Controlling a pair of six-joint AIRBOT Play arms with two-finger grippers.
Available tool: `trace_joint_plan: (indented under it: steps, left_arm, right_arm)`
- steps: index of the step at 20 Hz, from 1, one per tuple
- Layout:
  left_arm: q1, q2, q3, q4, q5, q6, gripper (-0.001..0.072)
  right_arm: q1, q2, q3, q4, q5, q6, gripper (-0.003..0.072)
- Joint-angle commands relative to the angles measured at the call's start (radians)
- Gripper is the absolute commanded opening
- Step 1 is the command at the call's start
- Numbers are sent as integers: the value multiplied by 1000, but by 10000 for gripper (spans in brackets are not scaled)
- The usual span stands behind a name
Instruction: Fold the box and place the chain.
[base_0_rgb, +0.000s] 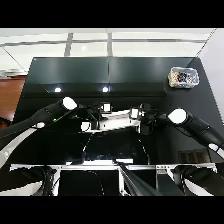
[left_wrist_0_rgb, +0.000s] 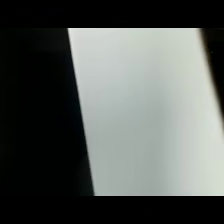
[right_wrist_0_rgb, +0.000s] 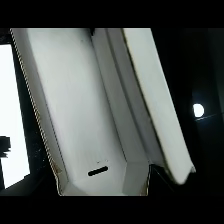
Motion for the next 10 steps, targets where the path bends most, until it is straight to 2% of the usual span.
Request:
trace_joint_plan:
  steps: [1,4,8,10]
  left_arm:
    - [0,0,0,1,-2,1,31]
    - [0,0,0,1,-2,1,31]
    - [0,0,1,2,-17,-27,31]
    - [1,0,1,18,-45,-27,32]
  right_arm:
    - [-14,1,9,5,1,-6,690]
    - [-14,-2,9,19,4,-15,690]
    - [-14,-25,8,148,91,-66,690]
    - [-14,-57,8,167,114,-101,690]
